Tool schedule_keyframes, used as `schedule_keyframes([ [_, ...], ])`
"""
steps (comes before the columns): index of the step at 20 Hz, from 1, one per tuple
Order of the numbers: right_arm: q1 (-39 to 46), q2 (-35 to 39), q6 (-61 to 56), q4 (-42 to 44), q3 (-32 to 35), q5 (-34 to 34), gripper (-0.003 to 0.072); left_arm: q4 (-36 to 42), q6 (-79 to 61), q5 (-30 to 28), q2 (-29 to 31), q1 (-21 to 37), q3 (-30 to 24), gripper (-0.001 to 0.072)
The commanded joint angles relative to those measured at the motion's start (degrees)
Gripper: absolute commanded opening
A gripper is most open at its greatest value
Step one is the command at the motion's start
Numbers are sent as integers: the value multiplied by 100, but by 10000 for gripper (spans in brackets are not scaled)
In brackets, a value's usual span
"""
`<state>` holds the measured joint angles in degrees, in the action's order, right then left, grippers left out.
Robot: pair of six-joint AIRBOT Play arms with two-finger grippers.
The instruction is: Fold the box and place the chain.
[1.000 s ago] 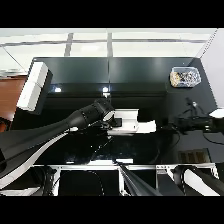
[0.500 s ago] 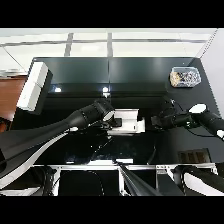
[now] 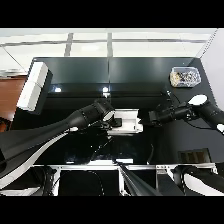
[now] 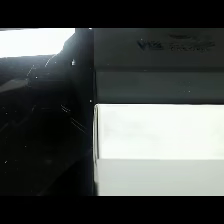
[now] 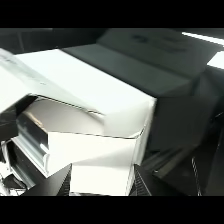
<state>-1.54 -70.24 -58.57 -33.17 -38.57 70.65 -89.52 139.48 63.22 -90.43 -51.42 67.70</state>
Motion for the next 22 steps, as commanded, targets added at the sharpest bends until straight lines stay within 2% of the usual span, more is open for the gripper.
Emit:
schedule_keyframes([
  [1,-343,-4,-308,-131,-140,-153,415,0,-2,2,-2,2,4,27],
  [9,-1202,-4,-1165,-1021,-398,-612,414,0,-2,2,-2,4,4,27],
  [11,-1456,-4,-1438,-1220,-415,-907,358,0,-2,2,-2,4,4,26],
  [12,-1587,-4,-1624,-1370,-457,-1040,358,0,-2,2,-2,4,4,27],
  [16,-2070,-46,-2747,-2308,-719,-1351,357,-2,-2,0,-2,4,4,27],
  [22,-2809,-560,-4581,-3764,-1248,-1141,357,0,-2,2,-2,4,4,27],
])
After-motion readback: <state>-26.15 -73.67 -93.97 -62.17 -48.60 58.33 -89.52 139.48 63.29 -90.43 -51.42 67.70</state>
